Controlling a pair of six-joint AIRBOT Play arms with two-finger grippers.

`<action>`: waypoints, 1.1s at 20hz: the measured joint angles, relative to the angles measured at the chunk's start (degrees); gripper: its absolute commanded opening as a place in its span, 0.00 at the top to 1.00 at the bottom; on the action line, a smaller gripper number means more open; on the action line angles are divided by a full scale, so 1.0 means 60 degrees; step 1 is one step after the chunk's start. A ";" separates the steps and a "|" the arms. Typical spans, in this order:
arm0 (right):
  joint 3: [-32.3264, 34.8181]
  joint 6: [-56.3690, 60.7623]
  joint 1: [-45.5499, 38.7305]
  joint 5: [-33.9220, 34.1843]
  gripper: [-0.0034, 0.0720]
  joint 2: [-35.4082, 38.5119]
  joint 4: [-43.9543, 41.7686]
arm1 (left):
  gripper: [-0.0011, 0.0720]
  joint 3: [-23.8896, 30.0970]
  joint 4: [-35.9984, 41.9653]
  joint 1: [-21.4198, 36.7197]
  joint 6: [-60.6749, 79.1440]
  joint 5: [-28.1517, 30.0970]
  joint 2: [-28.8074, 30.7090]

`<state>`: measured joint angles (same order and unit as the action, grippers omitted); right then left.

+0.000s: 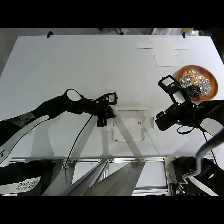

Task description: Fold the box and place the chain.

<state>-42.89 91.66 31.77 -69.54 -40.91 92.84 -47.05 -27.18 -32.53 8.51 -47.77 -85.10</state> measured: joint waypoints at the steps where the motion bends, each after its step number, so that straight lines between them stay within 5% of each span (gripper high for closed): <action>1: 0.0000 -0.0004 0.0000 -0.0004 0.39 0.0000 0.0015 | 0.98 0.0000 0.0084 -0.0018 0.0124 0.0040 -0.0102; 22: 0.0000 -0.0084 0.0000 -0.0022 0.39 0.0000 0.0055 | 0.97 -0.0007 0.0379 -0.0069 0.0940 0.0674 -0.0565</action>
<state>-42.89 91.15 31.77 -69.67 -40.91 93.17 -47.09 -24.91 -32.95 14.15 -43.72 -88.49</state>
